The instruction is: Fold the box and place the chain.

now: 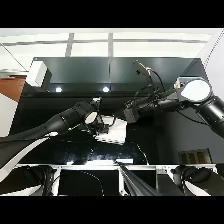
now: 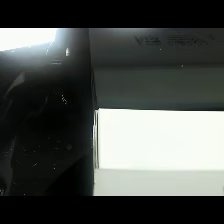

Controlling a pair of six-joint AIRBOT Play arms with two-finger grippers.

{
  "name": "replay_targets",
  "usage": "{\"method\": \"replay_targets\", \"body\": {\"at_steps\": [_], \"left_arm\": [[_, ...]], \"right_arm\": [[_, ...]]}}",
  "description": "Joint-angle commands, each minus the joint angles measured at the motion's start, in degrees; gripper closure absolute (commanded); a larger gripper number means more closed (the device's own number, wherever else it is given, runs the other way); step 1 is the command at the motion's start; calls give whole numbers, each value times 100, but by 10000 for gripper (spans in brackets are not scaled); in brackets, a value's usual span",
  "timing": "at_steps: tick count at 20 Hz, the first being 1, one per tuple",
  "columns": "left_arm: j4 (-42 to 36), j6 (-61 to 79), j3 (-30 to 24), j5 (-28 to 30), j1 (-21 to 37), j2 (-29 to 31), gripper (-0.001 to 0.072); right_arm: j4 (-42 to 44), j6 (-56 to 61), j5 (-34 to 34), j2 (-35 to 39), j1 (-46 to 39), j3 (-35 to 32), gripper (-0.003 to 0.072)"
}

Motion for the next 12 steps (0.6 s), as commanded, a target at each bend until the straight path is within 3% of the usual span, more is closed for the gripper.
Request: {"method": "replay_targets", "body": {"at_steps": [1, 5, 6, 7, 8, 12], "left_arm": [[2, 2, 2, 7, 0, -2, 673], [2, 2, 2, 4, 0, -2, 673], [2, 2, 2, 4, 0, -2, 673], [2, 2, 2, 4, 0, -2, 673], [2, 2, 2, 0, 0, -2, 673], [4, 2, 2, -20, 0, -2, 673]], "right_arm": [[-48, -2, 4, -2, -11, 17, 643], [-269, 118, -15, -7, 37, -160, 642], [-280, 127, -11, -4, 48, -199, 544], [-317, 160, 13, -4, 42, -199, 287], [-402, 157, 48, 2, -57, -192, 181], [-621, 153, 656, 98, -1438, -192, 182]]}}
